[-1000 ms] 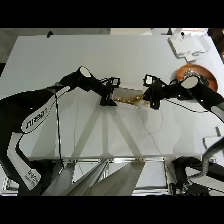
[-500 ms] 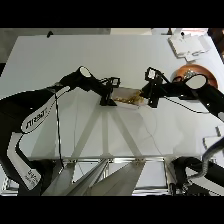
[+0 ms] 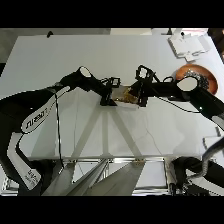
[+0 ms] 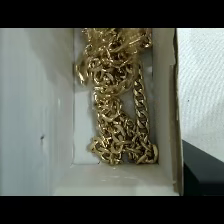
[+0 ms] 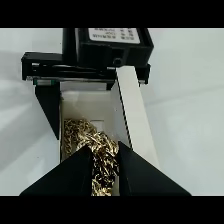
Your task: Fold the box and place the chain.
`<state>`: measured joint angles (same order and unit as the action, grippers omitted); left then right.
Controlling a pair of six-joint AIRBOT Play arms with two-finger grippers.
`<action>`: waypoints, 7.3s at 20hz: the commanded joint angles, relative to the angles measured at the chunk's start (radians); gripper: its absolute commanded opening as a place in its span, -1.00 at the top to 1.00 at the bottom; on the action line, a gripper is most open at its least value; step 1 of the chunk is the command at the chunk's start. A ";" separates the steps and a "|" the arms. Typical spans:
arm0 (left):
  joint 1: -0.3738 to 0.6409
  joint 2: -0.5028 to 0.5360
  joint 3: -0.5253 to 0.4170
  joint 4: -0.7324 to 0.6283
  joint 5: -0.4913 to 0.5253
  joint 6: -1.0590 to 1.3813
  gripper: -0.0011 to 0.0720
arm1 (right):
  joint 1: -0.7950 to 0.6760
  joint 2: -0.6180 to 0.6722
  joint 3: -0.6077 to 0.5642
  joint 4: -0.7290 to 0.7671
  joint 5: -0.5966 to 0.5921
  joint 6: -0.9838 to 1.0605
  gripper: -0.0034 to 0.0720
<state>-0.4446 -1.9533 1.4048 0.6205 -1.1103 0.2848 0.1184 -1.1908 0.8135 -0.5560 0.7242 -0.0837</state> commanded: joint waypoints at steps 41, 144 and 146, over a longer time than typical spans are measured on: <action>0.000 0.000 0.001 0.001 -0.001 0.000 0.56 | -0.242 -0.254 -0.005 -0.117 0.345 -0.153 0.15; 0.000 0.000 0.001 0.001 -0.001 0.000 0.56 | -0.203 -0.040 0.224 0.027 0.560 0.180 0.33; 0.000 0.000 0.001 0.001 0.000 0.000 0.56 | -0.203 -0.042 0.253 0.027 0.473 0.270 0.33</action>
<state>-0.4442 -1.9533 1.4048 0.6209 -1.1110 0.2844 -0.0856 -1.2308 1.0088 -0.5301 1.2442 0.0593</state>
